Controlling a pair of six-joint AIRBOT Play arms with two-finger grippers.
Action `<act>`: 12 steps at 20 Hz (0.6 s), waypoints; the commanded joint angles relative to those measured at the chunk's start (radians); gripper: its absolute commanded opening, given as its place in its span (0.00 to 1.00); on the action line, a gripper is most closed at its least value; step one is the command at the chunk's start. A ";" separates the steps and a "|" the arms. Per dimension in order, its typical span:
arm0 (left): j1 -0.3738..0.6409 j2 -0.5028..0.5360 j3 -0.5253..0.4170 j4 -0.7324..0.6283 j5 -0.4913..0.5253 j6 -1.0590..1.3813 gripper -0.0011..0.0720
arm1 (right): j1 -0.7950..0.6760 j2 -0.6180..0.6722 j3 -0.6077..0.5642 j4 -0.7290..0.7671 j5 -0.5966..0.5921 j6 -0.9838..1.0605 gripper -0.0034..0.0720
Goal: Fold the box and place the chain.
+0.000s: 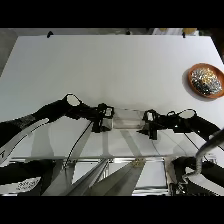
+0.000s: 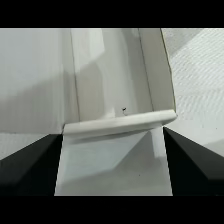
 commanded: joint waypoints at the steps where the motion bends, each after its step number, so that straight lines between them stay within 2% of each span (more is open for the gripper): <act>1: -0.015 -0.018 0.000 -0.030 0.019 -0.001 0.97 | 0.000 0.001 0.000 0.000 0.000 0.000 0.48; 12: -0.029 -0.043 0.000 -0.114 0.042 0.000 0.97 | 0.000 0.001 0.000 0.000 0.000 0.000 0.48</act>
